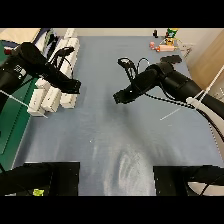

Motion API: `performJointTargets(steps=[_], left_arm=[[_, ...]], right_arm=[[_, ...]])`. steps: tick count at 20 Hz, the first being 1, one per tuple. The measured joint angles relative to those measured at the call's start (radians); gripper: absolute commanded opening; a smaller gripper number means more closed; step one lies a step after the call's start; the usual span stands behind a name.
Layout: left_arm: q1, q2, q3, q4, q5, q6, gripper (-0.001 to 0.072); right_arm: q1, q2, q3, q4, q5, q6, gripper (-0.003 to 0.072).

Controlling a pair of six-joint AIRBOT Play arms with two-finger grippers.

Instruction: Fold the box.

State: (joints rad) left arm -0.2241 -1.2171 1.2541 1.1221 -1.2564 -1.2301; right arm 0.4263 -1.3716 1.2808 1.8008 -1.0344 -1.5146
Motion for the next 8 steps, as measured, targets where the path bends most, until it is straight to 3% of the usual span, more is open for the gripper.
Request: performJointTargets(steps=[8], left_arm=[[-0.006,-0.01,0.003,-0.007,-0.008,0.002,0.0014]], right_arm=[[-0.002,-0.021,0.022,-0.015,-0.029,0.014,0.0006]])
